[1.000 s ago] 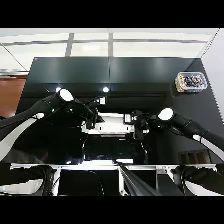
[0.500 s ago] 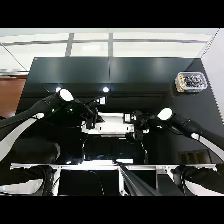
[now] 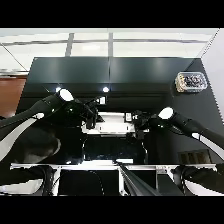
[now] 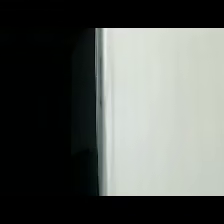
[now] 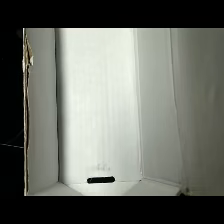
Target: Fold the box and place the chain.
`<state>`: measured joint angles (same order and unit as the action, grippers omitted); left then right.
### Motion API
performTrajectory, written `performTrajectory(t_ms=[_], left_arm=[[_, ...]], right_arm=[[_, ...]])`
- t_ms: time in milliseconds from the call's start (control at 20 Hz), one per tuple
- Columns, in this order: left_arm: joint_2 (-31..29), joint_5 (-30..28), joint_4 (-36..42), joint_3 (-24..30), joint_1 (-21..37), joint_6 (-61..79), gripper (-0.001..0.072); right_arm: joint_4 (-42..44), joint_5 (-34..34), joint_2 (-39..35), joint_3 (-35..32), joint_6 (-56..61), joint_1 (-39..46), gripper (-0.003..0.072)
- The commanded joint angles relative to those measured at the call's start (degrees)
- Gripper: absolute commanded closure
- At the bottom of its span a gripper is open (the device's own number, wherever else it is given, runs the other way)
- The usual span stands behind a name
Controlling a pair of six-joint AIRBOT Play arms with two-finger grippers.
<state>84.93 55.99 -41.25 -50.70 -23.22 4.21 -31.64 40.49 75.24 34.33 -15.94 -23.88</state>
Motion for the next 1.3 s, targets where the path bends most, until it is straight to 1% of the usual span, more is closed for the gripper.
performTrajectory(t_ms=[0,600,650,700,1000,1100,1150,1200,1250], left_arm=[[0.0,0.0,-0.1,0.0,0.1,0.1,0.0682],[0.0,0.0,-0.1,0.0,0.1,0.1,0.0682],[0.0,0.0,-0.1,0.0,0.1,0.1,0.0682],[0.0,0.0,-0.1,0.0,0.1,0.1,0.0682],[0.0,0.1,-0.1,0.0,0.1,0.0,0.0681],[0.0,1.1,-0.1,-0.1,0.1,0.0,0.0678],[0.0,2.1,-0.4,-0.3,0.2,0.0,0.0643],[-0.2,3.1,-0.7,-0.7,0.2,-1.0,0.0499],[-0.5,3.7,-1.2,-1.1,0.3,-3.1,0.0408]], right_arm=[[0.1,0.7,0.0,0.1,0.0,0.2,0.003],[0.1,0.2,0.0,0.1,0.1,0.2,0.0035],[0.1,0.2,0.0,0.1,0.1,0.2,0.0152],[0.1,0.2,0.0,0.1,0.1,0.2,0.0201],[0.1,0.2,0.0,0.1,0.1,0.2,0.0202],[0.1,0.2,0.0,0.1,0.1,0.2,0.0203],[0.1,0.2,0.0,0.1,0.1,0.2,0.0203],[0.1,0.3,0.0,0.1,0.1,0.2,0.0203],[0.1,0.2,0.0,0.1,0.1,0.2,0.0203]])
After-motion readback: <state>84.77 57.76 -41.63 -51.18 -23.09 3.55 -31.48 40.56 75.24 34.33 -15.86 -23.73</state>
